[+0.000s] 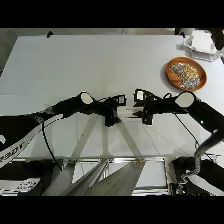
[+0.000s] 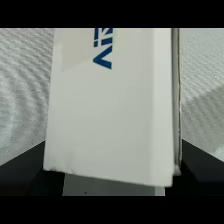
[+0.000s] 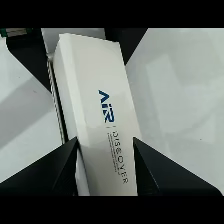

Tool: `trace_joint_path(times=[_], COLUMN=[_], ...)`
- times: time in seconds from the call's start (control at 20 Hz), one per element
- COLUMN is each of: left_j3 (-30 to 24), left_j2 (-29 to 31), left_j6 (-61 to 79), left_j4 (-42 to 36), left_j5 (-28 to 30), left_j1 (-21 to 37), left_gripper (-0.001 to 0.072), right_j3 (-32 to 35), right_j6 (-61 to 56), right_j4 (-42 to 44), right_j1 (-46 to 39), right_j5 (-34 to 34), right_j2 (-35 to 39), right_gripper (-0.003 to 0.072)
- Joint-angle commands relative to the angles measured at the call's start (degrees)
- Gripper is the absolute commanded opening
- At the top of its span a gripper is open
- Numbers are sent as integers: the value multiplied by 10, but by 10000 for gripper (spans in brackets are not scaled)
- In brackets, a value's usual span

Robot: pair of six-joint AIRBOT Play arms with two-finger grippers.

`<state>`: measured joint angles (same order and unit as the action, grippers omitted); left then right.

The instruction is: Fold the box and place the chain.

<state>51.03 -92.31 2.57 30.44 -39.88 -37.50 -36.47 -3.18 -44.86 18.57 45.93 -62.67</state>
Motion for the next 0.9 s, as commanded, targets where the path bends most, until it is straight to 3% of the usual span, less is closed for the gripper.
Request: trace_joint_path(times=[0.0, 0.45, 0.55, 0.85], left_j3=[0, 0, 0, 0], left_j2=[0, 0, 0, 0], left_j6=[0, 0, 0, 0], left_j4=[0, 0, 0, 0], left_j5=[0, 0, 0, 0], left_j1=[0, 0, 0, 0], left_gripper=[89, 89, 89, 89], right_j3=[5, 17, 17, 17], right_j6=[0, 0, 0, 0], right_j4=[-1, -1, -1, -1], right_j1=[0, 0, 0, 0], right_j5=[13, 16, 13, 12], right_j2=[0, 5, 10, 14], right_gripper=[340, 349, 468, 478])
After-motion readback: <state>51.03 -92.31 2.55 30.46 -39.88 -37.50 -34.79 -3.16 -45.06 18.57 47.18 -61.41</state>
